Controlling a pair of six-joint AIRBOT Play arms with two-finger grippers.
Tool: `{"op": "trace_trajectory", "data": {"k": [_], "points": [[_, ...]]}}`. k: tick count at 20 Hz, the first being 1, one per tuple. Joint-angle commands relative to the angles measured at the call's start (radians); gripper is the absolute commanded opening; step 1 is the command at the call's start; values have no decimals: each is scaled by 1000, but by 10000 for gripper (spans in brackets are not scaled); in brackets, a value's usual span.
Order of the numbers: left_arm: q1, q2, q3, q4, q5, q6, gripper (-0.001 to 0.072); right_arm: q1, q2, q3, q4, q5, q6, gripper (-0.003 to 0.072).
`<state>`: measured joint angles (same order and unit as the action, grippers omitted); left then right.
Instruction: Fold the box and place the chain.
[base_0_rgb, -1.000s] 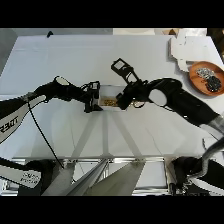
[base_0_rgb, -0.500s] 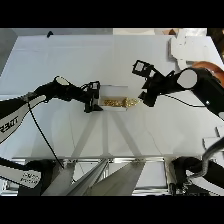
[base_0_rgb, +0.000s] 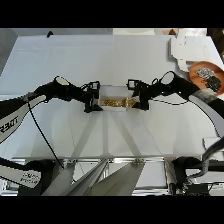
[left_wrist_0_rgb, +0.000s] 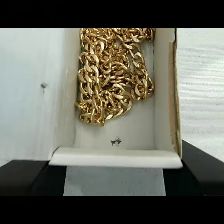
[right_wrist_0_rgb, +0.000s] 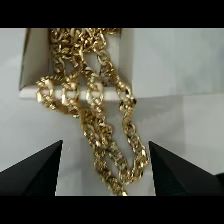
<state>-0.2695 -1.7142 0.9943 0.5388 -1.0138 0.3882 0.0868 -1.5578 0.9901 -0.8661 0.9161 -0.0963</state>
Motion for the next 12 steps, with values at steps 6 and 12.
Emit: {"op": "trace_trajectory", "data": {"k": [6,12], "points": [[0,0,0,0,0,0,337,18,-58,0,111,-16,-174,560],[0,0,0,0,0,0,337,18,-58,0,46,-18,-163,152]]}}
